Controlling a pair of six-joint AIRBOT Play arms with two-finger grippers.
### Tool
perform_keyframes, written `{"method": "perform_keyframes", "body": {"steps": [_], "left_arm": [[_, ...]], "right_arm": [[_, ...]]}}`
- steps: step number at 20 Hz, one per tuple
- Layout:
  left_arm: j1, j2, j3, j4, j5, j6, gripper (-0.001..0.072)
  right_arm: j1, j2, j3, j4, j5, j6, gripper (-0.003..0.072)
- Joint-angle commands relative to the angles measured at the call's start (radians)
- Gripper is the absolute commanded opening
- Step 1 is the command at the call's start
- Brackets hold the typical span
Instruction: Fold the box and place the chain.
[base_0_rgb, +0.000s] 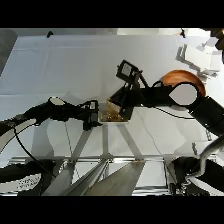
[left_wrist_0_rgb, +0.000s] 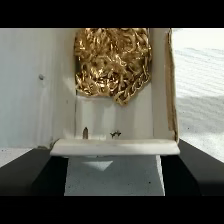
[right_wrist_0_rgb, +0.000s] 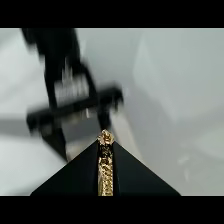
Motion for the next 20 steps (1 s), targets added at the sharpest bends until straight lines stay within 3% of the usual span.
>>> {"method": "perform_keyframes", "body": {"steps": [1, 4, 5, 7, 8, 12, 15, 17, 20], "left_arm": [[0.0, 0.0, 0.0, 0.0, 0.0, 0.0, 0.0314], [0.0, 0.0, 0.0, 0.0, 0.0, 0.0, 0.0314], [0.0, 0.0, 0.0, 0.0, 0.0, 0.0, 0.0314], [0.0, 0.0, 0.0, 0.0, 0.0, 0.0, 0.0314], [0.0, 0.0, 0.0, 0.0, 0.0, 0.0, 0.0314], [0.0, 0.0, 0.0, 0.0, 0.0, 0.0, 0.0314], [0.0, 0.0, 0.0, 0.0, 0.0, 0.0, 0.0314], [0.0, 0.0, 0.0, 0.0, 0.0, 0.0, 0.0314], [0.0, 0.0, 0.0, 0.0, 0.0, 0.0, 0.0314]], "right_arm": [[0.018, 0.002, 0.001, 0.081, -0.09, 0.018, 0.0006], [0.018, 0.002, 0.001, 0.044, -0.09, 0.018, 0.0008], [0.018, 0.002, 0.001, 0.031, -0.09, 0.018, 0.004], [0.018, 0.002, 0.001, 0.012, -0.091, 0.018, 0.0284], [0.017, 0.002, 0.001, 0.004, -0.093, 0.018, 0.0304], [-0.019, -0.012, 0.003, -0.016, -0.093, 0.026, 0.0292], [-0.105, -0.066, 0.035, -0.024, -0.057, 0.196, 0.0251], [-0.175, -0.131, 0.094, -0.025, 0.045, 0.228, 0.0251], [-0.235, -0.28, 0.239, -0.071, 0.333, 0.227, 0.0256]]}}
